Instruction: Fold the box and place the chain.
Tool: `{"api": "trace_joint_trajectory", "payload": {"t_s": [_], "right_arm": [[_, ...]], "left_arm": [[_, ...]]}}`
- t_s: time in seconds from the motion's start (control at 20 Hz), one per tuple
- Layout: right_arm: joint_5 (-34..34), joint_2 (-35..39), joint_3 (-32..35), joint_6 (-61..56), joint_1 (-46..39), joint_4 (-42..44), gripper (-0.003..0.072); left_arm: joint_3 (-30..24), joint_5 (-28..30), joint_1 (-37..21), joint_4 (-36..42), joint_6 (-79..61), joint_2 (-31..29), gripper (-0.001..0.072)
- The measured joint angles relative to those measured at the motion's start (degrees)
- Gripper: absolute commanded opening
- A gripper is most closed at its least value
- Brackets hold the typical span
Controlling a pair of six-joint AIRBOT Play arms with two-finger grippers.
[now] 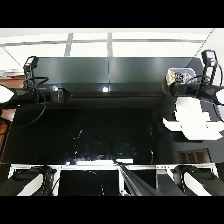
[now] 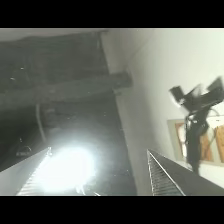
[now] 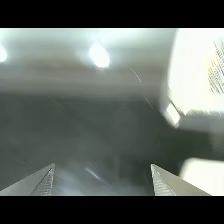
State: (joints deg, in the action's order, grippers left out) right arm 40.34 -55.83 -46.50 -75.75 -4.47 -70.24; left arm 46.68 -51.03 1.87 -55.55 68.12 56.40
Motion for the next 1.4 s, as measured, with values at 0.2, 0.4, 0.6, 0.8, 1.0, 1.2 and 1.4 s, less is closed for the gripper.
{"api": "trace_joint_trajectory", "payload": {"t_s": [0.2, 0.4, 0.6, 0.8, 1.0, 1.2, 1.4], "right_arm": [[3.76, -4.55, -2.49, -16.44, -11.93, -20.48, 0.072], [9.2, -13.09, -10.47, -14.93, -32.65, -19.45, 0.072], [21.59, -24.09, -20.37, 0.31, -47.01, -6.54, 0.072], [31.63, -33.86, -28.5, 7.61, -52.94, -1.6, 0.072], [39.71, -40.57, -32.35, 13.94, -53.7, 3.02, 0.0328], [44.44, -42.56, -33.33, 16.9, -52.74, 5.29, 0.0009], [45.38, -38.58, -31.32, 18.73, -49.79, 8.35, 0.001]], "left_arm": [[-0.02, 0.09, 0.63, 0.31, 1.73, 2.64, 0.0705], [-0.02, 1.09, 0.79, 0.15, 4.13, 4.55, 0.0702], [0.0, 1.66, 0.81, 0.13, 7.93, 5.14, 0.0702], [-0.02, 1.86, 0.85, 0.13, 11.5, 5.33, 0.0702], [-0.02, 1.79, 0.92, 0.11, 14.16, 5.33, 0.0702], [-0.02, 1.77, 0.92, 0.09, 15.56, 5.33, 0.0702], [0.0, 1.77, 0.92, 0.09, 15.93, 5.33, 0.0702]]}}
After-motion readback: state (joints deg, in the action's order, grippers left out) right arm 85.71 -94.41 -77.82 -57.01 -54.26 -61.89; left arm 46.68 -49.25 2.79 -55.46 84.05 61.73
